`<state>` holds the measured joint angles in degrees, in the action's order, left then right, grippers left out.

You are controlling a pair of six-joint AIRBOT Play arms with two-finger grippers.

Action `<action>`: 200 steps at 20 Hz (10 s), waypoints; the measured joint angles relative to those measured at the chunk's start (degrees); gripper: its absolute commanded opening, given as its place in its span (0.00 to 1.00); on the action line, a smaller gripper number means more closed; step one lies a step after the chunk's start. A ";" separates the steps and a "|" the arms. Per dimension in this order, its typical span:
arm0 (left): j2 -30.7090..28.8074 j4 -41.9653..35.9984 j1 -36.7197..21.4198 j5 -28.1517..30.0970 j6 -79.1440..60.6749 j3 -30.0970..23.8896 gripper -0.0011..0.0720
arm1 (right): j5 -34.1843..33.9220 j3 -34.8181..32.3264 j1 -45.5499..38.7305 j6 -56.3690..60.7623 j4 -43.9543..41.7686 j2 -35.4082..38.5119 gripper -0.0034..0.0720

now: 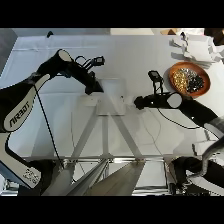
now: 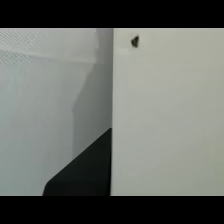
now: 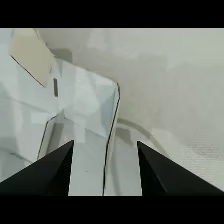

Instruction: Fold the box and place the chain.

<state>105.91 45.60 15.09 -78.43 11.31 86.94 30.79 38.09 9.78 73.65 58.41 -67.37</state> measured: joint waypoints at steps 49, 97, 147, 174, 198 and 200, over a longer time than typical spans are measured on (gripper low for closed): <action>-7.82 -6.14 6.40 19.82 -18.60 -22.88 0.03 | 20.02 1.01 -16.74 -18.53 -2.67 24.70 0.71; -7.80 -5.95 6.45 19.89 -18.60 -22.91 0.03 | 8.63 -15.76 -6.05 -109.18 -47.21 -2.36 1.00; -7.78 -5.95 6.45 19.91 -18.58 -22.91 0.03 | 1.22 -15.39 -3.30 -79.43 -56.70 -2.38 1.00; -7.76 -5.97 6.45 19.91 -18.58 -22.91 0.03 | 15.06 -2.25 -8.98 -100.35 -38.49 -12.20 1.00; -7.76 -5.95 6.45 19.78 -18.62 -22.91 0.03 | 24.68 4.66 -7.63 -109.26 -39.21 -22.34 1.00; -7.76 -5.95 6.45 19.80 -18.62 -22.93 0.03 | 24.33 4.70 -7.37 -109.13 -39.30 -22.34 1.00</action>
<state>98.15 39.66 21.54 -58.63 -7.31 64.01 55.11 42.78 2.42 -35.48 19.11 -89.71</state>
